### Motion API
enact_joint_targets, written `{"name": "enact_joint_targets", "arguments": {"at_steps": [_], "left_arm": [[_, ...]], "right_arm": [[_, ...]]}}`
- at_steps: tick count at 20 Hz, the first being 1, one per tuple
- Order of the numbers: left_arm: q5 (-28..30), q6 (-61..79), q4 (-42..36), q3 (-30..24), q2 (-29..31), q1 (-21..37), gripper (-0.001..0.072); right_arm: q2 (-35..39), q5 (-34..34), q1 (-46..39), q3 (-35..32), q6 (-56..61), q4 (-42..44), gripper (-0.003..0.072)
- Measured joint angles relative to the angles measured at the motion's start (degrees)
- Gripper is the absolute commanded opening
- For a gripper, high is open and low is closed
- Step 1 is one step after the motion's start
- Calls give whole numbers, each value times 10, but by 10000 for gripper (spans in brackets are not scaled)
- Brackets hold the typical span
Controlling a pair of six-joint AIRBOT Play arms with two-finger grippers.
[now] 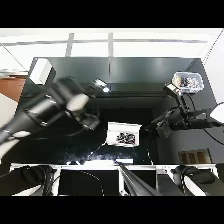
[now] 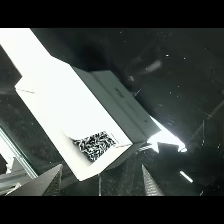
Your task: Fold the box and place the chain.
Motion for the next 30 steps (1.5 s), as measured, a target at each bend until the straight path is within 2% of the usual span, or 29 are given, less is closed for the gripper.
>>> {"name": "enact_joint_targets", "arguments": {"at_steps": [2,5,7,9,11,12,13,14,19,23,27,30], "left_arm": [[49,59,-66,-40,39,66,520],[128,236,-252,-134,101,159,520],[164,364,-364,-203,132,201,520],[208,456,-428,-267,147,224,524],[260,510,-470,-314,150,235,715],[280,539,-484,-332,146,238,715],[298,577,-491,-344,141,241,714],[311,617,-496,-353,134,241,713],[344,885,-515,-372,92,216,704],[354,1049,-587,-373,51,199,704],[324,1138,-652,-373,17,194,704],[310,1164,-663,-373,-2,193,705]], "right_arm": [[0,-2,0,0,2,0,583],[0,-6,0,0,4,0,583],[0,-7,0,0,4,-1,583],[0,-10,0,0,4,-8,583],[0,-12,0,0,4,-25,584],[0,-12,0,0,4,-36,585],[0,-13,0,0,4,-48,643],[0,-14,0,0,4,-60,719],[0,-30,0,0,19,-125,718],[0,-40,0,0,25,-145,718],[0,-54,0,0,25,-152,718],[0,-68,0,0,25,-153,718]]}}
